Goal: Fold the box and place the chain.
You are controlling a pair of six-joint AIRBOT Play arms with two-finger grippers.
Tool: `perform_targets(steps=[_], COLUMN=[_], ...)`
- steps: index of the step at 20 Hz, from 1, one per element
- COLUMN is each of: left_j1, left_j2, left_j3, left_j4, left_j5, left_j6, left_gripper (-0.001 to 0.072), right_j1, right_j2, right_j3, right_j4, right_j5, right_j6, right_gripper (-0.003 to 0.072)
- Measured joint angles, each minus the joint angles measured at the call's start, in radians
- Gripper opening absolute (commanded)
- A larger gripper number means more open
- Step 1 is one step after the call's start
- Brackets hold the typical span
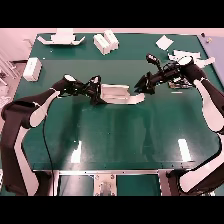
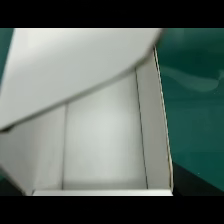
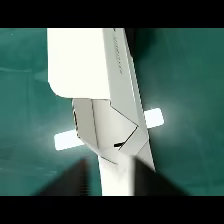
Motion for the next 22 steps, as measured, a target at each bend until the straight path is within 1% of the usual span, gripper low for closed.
perform_targets(steps=[1, 4, 7, 10, 16, 19, 22], left_j1=[0.0, 0.0, 0.0, 0.0, 0.0, 0.001, 0.001], left_j2=[0.0, 0.0, 0.0, 0.0, 0.0, 0.0, -0.001], left_j3=[0.0, 0.0, 0.0, 0.0, 0.0, 0.0, 0.0], left_j4=[0.0, 0.0, 0.0, 0.0, 0.0, 0.0, -0.001], left_j5=[0.0, 0.0, 0.0, -0.001, -0.004, -0.006, -0.008], left_j6=[0.0, 0.001, 0.002, 0.002, 0.002, 0.002, 0.0], left_gripper=[0.0396, 0.0396, 0.0396, 0.0397, 0.0396, 0.0396, 0.0396], right_j1=[0.009, 0.053, 0.108, 0.134, 0.151, 0.153, 0.152], right_j2=[0.0, 0.0, 0.0, 0.0, -0.012, -0.051, -0.106], right_j3=[0.0, 0.0, 0.0, 0.0, 0.0, 0.0, 0.001], right_j4=[0.005, 0.016, 0.023, 0.04, 0.083, 0.095, 0.108], right_j5=[0.028, 0.088, 0.094, 0.005, -0.235, -0.327, -0.383], right_j6=[0.007, 0.047, 0.053, 0.038, -0.002, -0.024, -0.043], right_gripper=[0.002, 0.0019, 0.0018, 0.0018, 0.0018, 0.0018, 0.0018])
